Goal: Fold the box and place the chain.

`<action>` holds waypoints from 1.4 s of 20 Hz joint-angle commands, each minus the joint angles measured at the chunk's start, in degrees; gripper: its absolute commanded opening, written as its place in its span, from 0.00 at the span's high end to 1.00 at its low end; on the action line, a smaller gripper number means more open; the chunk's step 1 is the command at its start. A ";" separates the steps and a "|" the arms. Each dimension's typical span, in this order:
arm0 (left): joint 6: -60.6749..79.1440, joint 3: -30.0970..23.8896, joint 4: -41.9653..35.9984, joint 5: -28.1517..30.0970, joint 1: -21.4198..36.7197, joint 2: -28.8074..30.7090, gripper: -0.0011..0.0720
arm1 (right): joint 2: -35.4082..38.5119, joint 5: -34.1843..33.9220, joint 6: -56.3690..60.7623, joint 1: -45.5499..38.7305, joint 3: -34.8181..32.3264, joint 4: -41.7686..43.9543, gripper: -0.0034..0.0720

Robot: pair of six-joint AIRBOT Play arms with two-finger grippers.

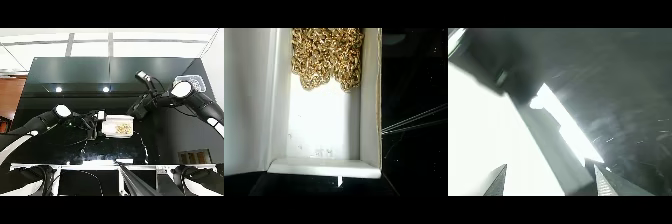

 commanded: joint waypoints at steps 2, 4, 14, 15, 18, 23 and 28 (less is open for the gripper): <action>0.00 0.00 0.00 -0.04 -0.04 0.00 0.35 | 1.29 10.84 -12.00 0.11 0.63 -4.72 0.12; 0.00 0.00 0.00 -0.04 -0.04 0.00 0.35 | 1.22 10.14 -13.03 1.27 -0.28 -4.76 0.12; 0.00 0.00 0.00 -0.11 -0.11 0.00 0.35 | 0.50 8.26 -16.70 5.64 -1.90 -2.84 0.12; 0.00 0.00 0.00 -0.11 -0.11 0.00 0.35 | 0.50 8.44 -16.72 5.64 -1.90 -2.32 0.12; 0.00 0.00 0.00 -0.11 -0.11 0.00 0.35 | 0.50 8.20 -16.72 5.64 -1.90 -3.02 0.12; 0.00 0.00 0.00 -0.11 -0.11 0.00 0.35 | 0.33 5.81 -18.23 6.78 -1.95 -3.30 0.12; 0.00 0.00 0.00 -0.13 -0.11 0.00 0.35 | -0.33 3.89 -18.40 9.68 -2.45 -4.94 0.12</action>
